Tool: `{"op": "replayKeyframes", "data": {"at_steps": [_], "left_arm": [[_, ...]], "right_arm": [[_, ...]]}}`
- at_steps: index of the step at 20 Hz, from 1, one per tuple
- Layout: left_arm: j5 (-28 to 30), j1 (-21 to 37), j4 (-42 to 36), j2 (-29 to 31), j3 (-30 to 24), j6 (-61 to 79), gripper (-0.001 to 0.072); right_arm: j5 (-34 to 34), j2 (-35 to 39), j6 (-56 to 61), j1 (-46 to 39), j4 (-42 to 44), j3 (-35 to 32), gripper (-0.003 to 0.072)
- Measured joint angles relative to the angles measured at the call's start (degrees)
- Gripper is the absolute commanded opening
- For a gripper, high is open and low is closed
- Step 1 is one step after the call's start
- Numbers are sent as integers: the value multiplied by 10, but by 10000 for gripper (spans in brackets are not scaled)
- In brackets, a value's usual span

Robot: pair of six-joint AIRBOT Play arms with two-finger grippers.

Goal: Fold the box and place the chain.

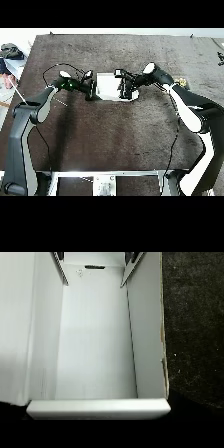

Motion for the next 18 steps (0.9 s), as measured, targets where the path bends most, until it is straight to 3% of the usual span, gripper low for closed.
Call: {"op": "replayKeyframes", "data": {"at_steps": [2,3,4,5,11,18], "left_arm": [[0,0,0,0,0,0,278],[0,0,0,0,0,0,278],[0,0,0,0,0,0,278],[0,0,0,0,0,0,278],[0,0,0,0,0,0,278],[0,0,0,0,0,0,278]], "right_arm": [[0,0,0,0,0,0,583],[0,0,0,0,0,0,373],[0,0,0,0,-1,0,79],[2,1,2,0,-4,0,17],[61,27,80,-14,-75,0,-13],[60,104,268,-52,-99,1,-15]]}}
